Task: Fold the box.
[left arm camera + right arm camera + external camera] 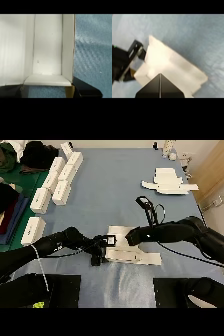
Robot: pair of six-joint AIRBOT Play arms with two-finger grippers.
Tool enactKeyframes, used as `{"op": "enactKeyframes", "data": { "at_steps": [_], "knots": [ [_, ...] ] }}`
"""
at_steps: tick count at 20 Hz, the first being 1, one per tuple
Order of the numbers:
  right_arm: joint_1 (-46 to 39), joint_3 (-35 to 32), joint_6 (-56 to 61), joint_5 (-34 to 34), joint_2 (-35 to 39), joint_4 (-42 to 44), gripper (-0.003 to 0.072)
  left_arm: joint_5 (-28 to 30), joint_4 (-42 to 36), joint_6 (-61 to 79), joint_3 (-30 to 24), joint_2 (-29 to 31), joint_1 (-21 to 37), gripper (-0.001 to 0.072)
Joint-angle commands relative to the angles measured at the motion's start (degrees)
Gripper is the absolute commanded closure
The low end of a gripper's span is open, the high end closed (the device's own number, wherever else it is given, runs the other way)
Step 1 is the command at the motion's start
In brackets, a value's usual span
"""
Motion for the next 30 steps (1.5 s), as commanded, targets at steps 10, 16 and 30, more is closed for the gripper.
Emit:
{"op": "enactKeyframes", "data": {
  "at_steps": [10, 16, 30],
  "knots": [
    [2.12, -10.78, -31.67, -10.19, 8.17, -17.68, 0.0012, 0.0, -0.02, -0.04, 0.0, 0.0, -0.02, 0.0299],
    [2.14, -10.84, -42.51, -3.45, 2.43, -14.99, 0.0035, 0.0, -0.02, -0.04, 0.0, 0.0, -0.02, 0.0299],
    [2.25, -10.84, -47.82, -0.33, 0.5, -4.44, 0.0607, 0.02, -0.02, -0.04, 0.0, 0.0, -0.02, 0.0299]
  ]
}}
